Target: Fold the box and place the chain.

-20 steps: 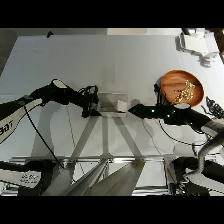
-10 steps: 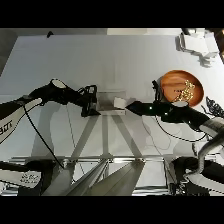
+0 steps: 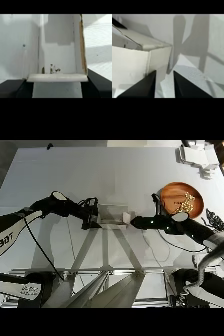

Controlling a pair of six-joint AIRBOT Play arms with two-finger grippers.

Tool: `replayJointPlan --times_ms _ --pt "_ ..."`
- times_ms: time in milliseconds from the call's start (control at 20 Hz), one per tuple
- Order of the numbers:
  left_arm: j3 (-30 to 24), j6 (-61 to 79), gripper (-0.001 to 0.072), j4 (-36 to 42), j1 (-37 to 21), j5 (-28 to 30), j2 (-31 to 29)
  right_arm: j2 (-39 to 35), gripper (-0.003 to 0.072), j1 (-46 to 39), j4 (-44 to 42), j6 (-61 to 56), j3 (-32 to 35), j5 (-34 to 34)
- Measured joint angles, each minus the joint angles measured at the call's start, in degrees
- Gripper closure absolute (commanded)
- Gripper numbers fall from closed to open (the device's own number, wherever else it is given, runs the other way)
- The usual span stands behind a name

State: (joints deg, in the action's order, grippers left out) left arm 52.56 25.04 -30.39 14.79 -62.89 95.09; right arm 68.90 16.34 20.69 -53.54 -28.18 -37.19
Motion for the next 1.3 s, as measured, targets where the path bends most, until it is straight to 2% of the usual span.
replayJointPlan --times_ms 100,200,300,650,750,850,1300 --pt "0.00 0.00 0.0497 0.00 0.00 0.02 0.00 -1.40 0.0348 0.00 0.44 -0.72 0.00 0.87" --pt "0.00 0.00 0.0497 -0.02 0.00 0.02 0.00 -2.12 0.0344 0.00 0.31 -1.14 -0.02 1.36" --pt "0.00 0.00 0.0497 -0.02 0.00 0.04 0.00 -2.51 0.0270 0.00 -0.22 -1.38 -0.02 1.36" --pt "0.00 0.02 0.0497 -0.04 0.00 0.07 0.00 -2.12 0.0270 3.80 0.17 -2.71 -2.97 3.76" --pt "0.00 0.02 0.0497 -0.04 0.00 0.09 0.00 -0.98 0.0270 5.31 2.01 -5.16 -4.26 4.35" --pt "0.00 0.02 0.0497 -0.04 0.00 0.09 0.00 -0.02 0.0228 6.73 4.96 -8.22 -5.29 4.76" --pt "0.02 0.00 0.0497 -0.07 -0.04 0.15 -0.02 1.38 0.0229 11.78 12.04 -13.77 -8.37 8.02"
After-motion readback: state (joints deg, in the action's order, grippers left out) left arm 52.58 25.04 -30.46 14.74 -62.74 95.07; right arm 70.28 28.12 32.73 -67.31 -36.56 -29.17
